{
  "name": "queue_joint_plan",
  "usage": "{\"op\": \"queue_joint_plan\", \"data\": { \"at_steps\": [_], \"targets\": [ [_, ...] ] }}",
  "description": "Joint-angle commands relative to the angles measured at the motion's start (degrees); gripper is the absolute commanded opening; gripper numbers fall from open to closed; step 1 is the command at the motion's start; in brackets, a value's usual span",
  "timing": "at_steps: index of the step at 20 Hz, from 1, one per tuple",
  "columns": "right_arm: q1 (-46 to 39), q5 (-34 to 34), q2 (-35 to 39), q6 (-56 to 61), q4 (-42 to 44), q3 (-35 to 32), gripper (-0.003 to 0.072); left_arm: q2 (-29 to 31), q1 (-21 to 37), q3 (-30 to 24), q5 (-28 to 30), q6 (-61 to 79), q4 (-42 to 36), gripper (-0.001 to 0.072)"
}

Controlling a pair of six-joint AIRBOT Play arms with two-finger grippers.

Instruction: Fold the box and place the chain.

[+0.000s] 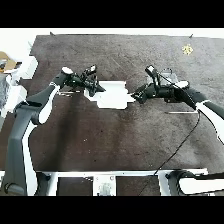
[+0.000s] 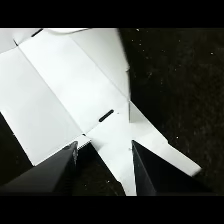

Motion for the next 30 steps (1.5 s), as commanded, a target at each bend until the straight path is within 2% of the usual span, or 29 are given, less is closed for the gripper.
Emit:
{"op": "queue_joint_plan", "data": {
  "at_steps": [1,2,3,7,12,16,18,19,25,27,30],
  "targets": [
    [1.2,1.4,-0.1,-9.0,0.1,0.0,0.0430,-0.1,0.0,-0.6,1.8,0.7,0.5,0.0010],
    [1.9,1.6,-0.1,-10.1,0.1,0.0,0.0652,-0.1,0.0,-0.6,1.7,0.7,0.5,0.0010],
    [2.4,1.6,0.0,-11.9,-0.8,0.0,0.0666,-0.1,0.0,-0.6,1.8,0.7,0.5,0.0011],
    [2.8,3.8,-0.9,-19.7,-2.2,0.0,0.0665,-0.1,0.0,-0.6,1.1,0.7,0.4,0.0012],
    [3.8,5.1,-4.4,-20.3,-4.2,0.0,0.0665,-0.1,0.0,-0.6,1.3,0.7,0.4,0.0012],
    [6.8,0.9,-5.0,-25.5,-7.4,0.0,0.0665,-0.1,0.0,-0.6,1.3,0.7,0.4,0.0012],
    [7.7,-1.5,-5.1,-26.3,-7.6,0.0,0.0664,-0.1,0.0,-0.6,1.3,0.7,0.4,0.0012],
    [8.1,-3.6,-5.4,-26.3,-7.6,0.1,0.0625,-0.1,0.0,-0.6,1.3,0.7,0.4,0.0012],
    [9.8,-10.2,-6.1,-29.5,-7.5,0.2,0.0625,-0.1,0.0,-0.6,1.4,0.7,0.4,0.0012],
    [9.3,-9.0,-6.0,-29.3,-7.5,1.5,0.0625,-0.1,0.0,-0.6,1.5,0.7,0.4,0.0012],
    [6.5,-3.3,-5.8,-23.7,-7.1,6.1,0.0626,-0.1,0.0,-0.6,1.4,0.7,0.4,0.0011]
  ]
}}
